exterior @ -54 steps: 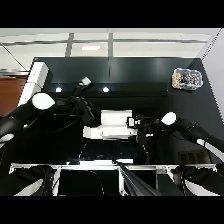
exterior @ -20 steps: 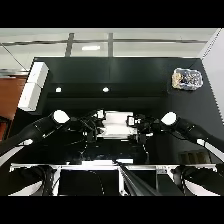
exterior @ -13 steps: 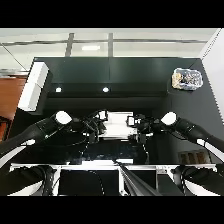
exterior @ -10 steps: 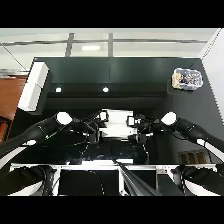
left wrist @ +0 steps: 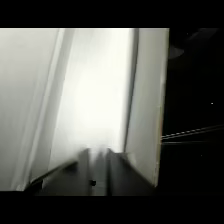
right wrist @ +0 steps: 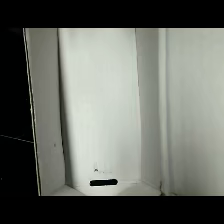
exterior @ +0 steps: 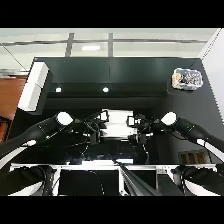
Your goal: Fold the box and place the chain.
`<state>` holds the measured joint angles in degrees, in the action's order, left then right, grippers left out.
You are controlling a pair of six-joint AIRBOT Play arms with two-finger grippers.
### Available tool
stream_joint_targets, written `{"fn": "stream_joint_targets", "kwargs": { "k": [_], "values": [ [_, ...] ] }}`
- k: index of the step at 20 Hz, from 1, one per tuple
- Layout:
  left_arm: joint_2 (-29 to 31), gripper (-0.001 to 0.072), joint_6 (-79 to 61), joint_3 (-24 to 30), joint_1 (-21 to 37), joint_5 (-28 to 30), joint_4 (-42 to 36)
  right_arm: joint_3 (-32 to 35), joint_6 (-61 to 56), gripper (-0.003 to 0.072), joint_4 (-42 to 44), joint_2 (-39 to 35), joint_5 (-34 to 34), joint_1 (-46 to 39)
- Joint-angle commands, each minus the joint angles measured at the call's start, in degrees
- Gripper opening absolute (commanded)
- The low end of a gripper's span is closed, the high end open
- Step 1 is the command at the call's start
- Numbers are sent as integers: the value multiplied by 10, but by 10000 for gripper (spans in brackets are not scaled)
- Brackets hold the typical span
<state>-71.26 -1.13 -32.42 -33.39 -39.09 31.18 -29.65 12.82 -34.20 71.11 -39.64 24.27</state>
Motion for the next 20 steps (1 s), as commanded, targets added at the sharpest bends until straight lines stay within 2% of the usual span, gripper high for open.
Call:
{"fn": "stream_joint_targets", "kwargs": {
  "k": [1, 6, 10, 12, 14, 17, 20],
  "values": [
    [8, 27, 7, -9, 5, -20, 25, 0, 0, 181, 1, 0, 0, 0],
    [83, 26, 267, -52, 89, -120, 165, 0, 0, 180, 1, 0, 0, 0],
    [168, 25, 442, -56, 206, -175, 266, 0, 0, 180, 1, 0, 0, 0],
    [186, 25, 590, -55, 275, -206, 305, 0, 0, 181, 1, 0, 0, 0],
    [185, 26, 674, -53, 341, -250, 334, 0, 0, 180, 1, 0, 0, 0],
    [182, 26, 778, -26, 417, -271, 312, 0, 0, 180, 0, 0, 0, 0],
    [165, 26, 798, 29, 445, -270, 228, 0, 0, 180, 1, 0, 0, 0]
  ]
}}
